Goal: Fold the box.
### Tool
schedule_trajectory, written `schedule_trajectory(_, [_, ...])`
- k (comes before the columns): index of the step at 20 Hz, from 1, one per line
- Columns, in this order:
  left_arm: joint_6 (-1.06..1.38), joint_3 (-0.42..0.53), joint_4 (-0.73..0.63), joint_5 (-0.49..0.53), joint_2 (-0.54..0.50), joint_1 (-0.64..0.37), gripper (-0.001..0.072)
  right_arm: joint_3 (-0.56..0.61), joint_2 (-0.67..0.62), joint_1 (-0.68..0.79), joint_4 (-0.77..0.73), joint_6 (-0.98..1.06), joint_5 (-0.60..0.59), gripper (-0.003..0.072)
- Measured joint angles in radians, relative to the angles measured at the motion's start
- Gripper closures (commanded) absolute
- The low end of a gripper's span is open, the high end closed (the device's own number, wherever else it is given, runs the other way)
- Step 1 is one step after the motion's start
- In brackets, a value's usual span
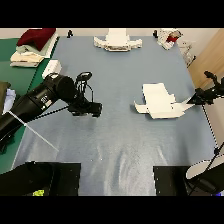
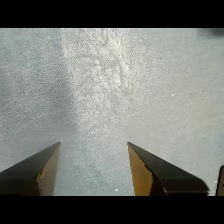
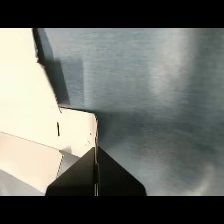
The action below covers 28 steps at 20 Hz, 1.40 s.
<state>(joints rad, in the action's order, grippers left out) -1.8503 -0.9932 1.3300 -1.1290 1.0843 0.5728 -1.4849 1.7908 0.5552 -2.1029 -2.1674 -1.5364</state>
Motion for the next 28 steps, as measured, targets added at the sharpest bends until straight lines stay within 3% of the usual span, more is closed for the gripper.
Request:
schedule_trajectory(7, [0.002, 0.0, 0.0, 0.019, 0.0, 0.0, 0.0074, 0.013, -0.006, -0.143, -0.175, 0.034, -0.025, 0.0684])
schedule_trajectory(11, [0.044, 0.0, 0.001, 0.011, 0.0, 0.0, 0.0074, 0.107, -0.085, -0.304, -0.254, 0.139, 0.026, 0.0685])
schedule_trajectory(15, [0.114, 0.0, 0.001, -0.058, 0.0, 0.0, 0.0075, 0.33, -0.251, -0.46, -0.269, 0.221, 0.146, 0.0685])
schedule_trajectory(21, [0.222, 0.0, -0.021, -0.14, 0.0, 0.0, 0.0074, 0.807, -0.609, -0.576, -0.269, 0.315, 0.314, 0.0671])
schedule_trajectory(22, [0.239, 0.0, -0.029, -0.145, 0.0, 0.0, 0.0074, 0.879, -0.668, -0.582, -0.269, 0.327, 0.338, 0.0589])
schedule_trajectory(23, [0.253, 0.0, -0.034, -0.146, 0.0, 0.0, 0.0074, 0.937, -0.718, -0.587, -0.269, 0.336, 0.362, 0.0461])
schedule_trajectory(28, [0.28, 0.0, -0.051, -0.127, 0.0, 0.0, 0.0074, 1.059, -0.827, -0.599, -0.27, 0.358, 0.424, 0.0462])
